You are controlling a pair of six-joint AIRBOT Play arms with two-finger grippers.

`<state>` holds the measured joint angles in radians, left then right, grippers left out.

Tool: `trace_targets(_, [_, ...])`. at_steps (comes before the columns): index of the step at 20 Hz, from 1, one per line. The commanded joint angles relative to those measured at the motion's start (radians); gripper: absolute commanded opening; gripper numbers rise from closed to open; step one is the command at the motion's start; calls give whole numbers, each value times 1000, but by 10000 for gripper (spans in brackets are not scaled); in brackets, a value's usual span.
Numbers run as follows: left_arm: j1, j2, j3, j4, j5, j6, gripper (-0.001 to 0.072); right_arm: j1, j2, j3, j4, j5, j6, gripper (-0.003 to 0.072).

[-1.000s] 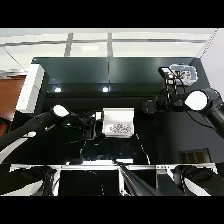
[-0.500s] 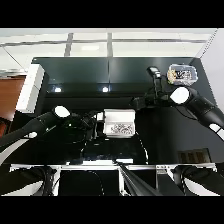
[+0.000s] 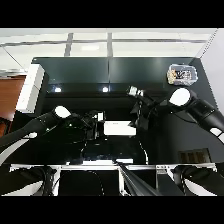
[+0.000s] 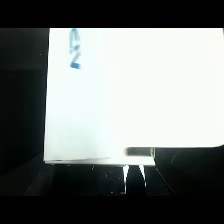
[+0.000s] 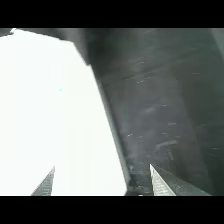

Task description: Fold the box and place the chain.

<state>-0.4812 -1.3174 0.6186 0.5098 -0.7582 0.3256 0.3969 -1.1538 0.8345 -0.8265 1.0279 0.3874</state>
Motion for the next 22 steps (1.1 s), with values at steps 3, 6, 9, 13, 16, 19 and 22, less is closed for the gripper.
trace_targets(3, [0,-1,1,2,3,0,406,39,3,-50,16,-1,-129,701])
trace_targets(6, [0,-1,1,2,3,0,406,40,3,-50,74,11,-140,701])
trace_targets(9, [0,-1,1,2,3,0,406,46,3,-51,40,3,-140,701])
trace_targets(13, [0,-1,1,2,3,0,406,46,3,-50,38,-12,-113,550])
trace_targets(16, [0,-1,1,2,3,0,406,46,3,-50,12,-18,-63,197])
trace_targets(19, [0,-1,1,2,3,0,406,46,6,-47,3,-19,-39,183])
trace_targets(22, [0,-1,1,2,3,0,406,47,12,-15,5,-18,-35,132])
